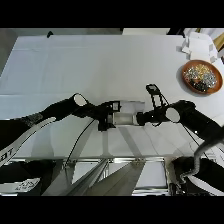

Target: Fold the box and place the chain.

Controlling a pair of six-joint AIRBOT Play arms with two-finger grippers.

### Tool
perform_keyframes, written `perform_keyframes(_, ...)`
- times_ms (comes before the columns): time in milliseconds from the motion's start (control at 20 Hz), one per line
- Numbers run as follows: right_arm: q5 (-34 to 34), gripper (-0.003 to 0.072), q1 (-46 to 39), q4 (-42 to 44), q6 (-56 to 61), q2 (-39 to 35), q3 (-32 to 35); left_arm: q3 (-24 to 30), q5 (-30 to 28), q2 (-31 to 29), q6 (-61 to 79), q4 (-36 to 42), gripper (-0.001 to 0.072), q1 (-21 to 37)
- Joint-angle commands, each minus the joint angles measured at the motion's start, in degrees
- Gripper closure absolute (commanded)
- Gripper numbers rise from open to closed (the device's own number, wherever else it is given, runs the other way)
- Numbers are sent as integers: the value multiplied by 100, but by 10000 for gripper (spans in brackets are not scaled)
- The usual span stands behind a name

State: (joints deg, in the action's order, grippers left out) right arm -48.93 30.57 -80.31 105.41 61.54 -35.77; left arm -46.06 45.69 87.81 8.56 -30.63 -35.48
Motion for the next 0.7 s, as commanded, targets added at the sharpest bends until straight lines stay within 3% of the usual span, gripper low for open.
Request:
perform_keyframes(0,-289,118,175,-507,514,179,-225,0,-2,-4,0,-2,318,4)
perform_keyframes(200,-400,125,463,-688,973,358,-400,0,2,-4,0,-4,318,2)
perform_keyframes(250,-525,157,557,-723,1040,452,-479,-2,-2,-4,0,-2,318,4)
perform_keyframes(400,-1060,157,981,-1001,1384,944,-944,0,0,-4,0,-2,318,4)
perform_keyframes(650,-1158,173,1222,-1016,1856,1305,-1268,0,2,-4,0,-2,318,4)
